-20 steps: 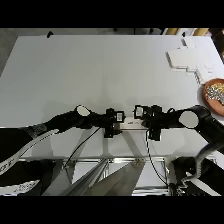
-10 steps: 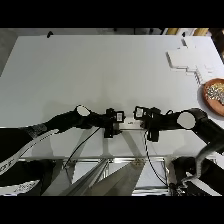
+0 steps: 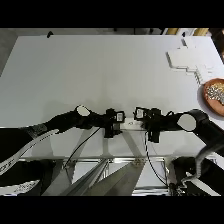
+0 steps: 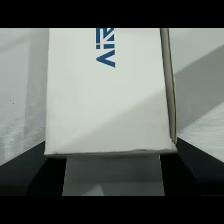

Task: Fold the box and place the chain.

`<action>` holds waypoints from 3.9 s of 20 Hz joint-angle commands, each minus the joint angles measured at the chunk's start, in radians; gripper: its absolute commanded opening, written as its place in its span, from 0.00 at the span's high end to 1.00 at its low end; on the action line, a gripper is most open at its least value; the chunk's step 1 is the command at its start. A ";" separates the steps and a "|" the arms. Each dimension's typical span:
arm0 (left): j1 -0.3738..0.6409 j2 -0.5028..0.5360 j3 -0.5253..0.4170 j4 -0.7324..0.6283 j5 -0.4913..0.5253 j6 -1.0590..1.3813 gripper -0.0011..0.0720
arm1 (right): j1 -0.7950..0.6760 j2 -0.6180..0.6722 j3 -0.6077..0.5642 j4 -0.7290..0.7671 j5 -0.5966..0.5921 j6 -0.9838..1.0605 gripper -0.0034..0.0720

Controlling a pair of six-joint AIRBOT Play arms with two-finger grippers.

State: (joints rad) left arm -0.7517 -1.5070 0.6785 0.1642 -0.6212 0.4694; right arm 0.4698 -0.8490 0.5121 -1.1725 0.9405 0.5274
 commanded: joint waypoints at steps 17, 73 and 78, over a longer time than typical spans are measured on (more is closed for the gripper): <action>0.000 0.001 0.000 0.002 0.003 0.002 0.56 | -0.674 0.110 0.117 -0.321 0.174 0.760 0.93; 1.316 0.588 -0.005 1.437 -0.273 -2.075 0.03 | -0.755 0.111 0.117 -0.267 0.174 0.788 0.93; 1.304 0.730 -0.005 1.369 -0.254 -2.074 0.03 | -0.755 0.111 0.117 -0.267 0.174 0.789 0.93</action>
State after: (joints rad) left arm 0.5602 -0.8474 0.6739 1.5665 -0.8867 -1.6051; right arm -0.2840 -0.7380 0.6285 -1.4403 1.1141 1.3155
